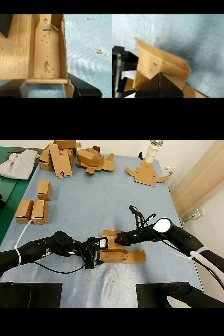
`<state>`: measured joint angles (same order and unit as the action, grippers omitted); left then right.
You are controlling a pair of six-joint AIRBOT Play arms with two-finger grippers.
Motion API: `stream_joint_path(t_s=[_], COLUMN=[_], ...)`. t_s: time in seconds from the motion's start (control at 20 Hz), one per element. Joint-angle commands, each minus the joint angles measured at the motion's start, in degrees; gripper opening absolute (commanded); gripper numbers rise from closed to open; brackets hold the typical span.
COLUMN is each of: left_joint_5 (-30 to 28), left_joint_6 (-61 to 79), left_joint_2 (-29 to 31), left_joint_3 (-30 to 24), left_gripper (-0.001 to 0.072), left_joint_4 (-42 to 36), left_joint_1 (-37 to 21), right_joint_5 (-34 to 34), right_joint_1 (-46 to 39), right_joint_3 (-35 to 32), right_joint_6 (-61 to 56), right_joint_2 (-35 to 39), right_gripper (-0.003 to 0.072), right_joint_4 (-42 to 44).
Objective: Fold the box.
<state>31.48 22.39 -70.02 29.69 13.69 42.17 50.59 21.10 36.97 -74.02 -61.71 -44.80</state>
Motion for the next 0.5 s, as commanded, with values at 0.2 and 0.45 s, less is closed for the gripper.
stream_joint_path(t_s=[0.2, 0.45], left_joint_5=[0.0, 0.0], left_joint_6=[0.0, 0.0], left_joint_2=[0.0, 0.0], left_joint_3=[0.0, 0.0], left_gripper=[0.0470, 0.0470], left_joint_4=[0.0, 0.0], left_joint_1=[0.0, 0.0], right_joint_5=[-3.0, -4.5], right_joint_1=[0.1, 0.0], right_joint_3=[0.2, 0.3], right_joint_6=[4.7, 5.6], right_joint_2=[-9.7, -10.0], right_gripper=[0.0006, 0.0006], right_joint_4=[-0.4, -1.5])
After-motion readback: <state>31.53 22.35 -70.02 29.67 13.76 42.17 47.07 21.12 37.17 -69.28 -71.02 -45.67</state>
